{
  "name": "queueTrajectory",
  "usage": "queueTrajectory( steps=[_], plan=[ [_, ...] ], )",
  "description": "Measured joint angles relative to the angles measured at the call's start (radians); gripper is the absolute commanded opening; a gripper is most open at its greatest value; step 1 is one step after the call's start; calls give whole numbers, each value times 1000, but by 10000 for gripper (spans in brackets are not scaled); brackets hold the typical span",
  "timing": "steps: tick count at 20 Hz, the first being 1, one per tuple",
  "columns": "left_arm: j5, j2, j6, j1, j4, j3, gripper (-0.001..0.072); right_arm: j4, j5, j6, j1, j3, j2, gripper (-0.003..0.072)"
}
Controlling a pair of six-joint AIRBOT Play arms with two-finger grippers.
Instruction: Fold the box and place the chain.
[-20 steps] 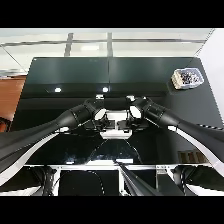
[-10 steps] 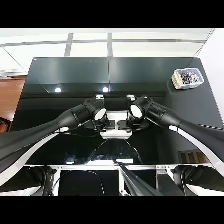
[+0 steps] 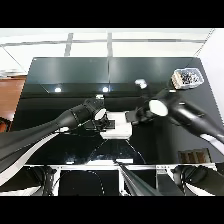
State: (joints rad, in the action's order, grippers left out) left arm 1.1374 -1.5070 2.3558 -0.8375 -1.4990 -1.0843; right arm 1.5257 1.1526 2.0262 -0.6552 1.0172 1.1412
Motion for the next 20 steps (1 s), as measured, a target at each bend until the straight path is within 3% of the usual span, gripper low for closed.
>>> queueTrajectory(
  steps=[1, 2, 5, 8, 13, 14, 15, 16, 20],
  plan=[
    [0, 0, 0, 0, 0, 0, 27, 83, -18, -9, 27, -1, -43, 471],
    [0, 0, 0, 0, 0, 0, 27, 173, -42, -14, 65, -2, -74, 718],
    [0, 0, 1, 0, 0, 0, 27, 379, -121, -28, 235, -14, -88, 719],
    [0, 0, 2, 0, 0, 0, 27, 416, -212, -29, 456, -8, -6, 719],
    [-2, 0, 2, 0, 0, 0, 27, 184, -299, -27, 766, 204, 258, 713],
    [-2, 0, 2, 0, 0, 0, 27, 107, -288, -23, 809, 276, 323, 711],
    [-2, 0, 2, 0, 0, 0, 27, 32, -273, -14, 841, 344, 383, 626],
    [-2, 0, 2, 0, 0, 0, 27, -39, -250, -5, 867, 418, 445, 601],
    [-1, 0, 0, 0, 0, 0, 27, -190, -159, 57, 911, 640, 624, 601]
  ],
)
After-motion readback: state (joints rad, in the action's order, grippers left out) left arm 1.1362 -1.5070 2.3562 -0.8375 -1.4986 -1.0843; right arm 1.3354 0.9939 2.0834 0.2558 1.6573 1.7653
